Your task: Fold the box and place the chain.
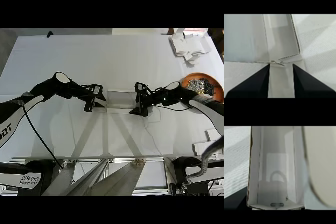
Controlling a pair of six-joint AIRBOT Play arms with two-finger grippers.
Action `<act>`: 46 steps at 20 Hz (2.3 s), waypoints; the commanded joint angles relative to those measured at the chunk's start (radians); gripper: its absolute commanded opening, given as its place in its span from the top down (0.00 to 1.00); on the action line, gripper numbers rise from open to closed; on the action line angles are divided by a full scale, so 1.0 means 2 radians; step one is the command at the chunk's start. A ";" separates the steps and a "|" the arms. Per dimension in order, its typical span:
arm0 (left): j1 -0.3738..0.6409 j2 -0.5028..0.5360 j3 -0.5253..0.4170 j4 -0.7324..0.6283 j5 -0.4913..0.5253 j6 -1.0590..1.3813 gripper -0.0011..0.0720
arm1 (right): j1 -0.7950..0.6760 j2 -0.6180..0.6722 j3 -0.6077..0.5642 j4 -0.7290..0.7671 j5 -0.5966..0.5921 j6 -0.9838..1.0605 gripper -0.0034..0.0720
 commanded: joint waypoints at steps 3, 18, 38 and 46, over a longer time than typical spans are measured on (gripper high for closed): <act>-0.001 0.000 0.000 -0.003 0.019 0.012 0.73 | 0.000 0.000 0.000 0.000 0.000 0.000 0.30; -0.013 0.000 0.000 -0.032 0.025 0.006 0.80 | 0.000 0.000 0.000 0.000 0.000 0.000 0.30; -0.013 0.000 0.000 -0.055 0.006 -0.024 0.30 | 0.000 0.000 0.000 0.000 0.000 0.000 0.30; -0.005 0.027 0.000 -0.032 -0.001 -0.042 0.97 | 0.000 0.000 0.000 0.000 0.000 0.000 0.30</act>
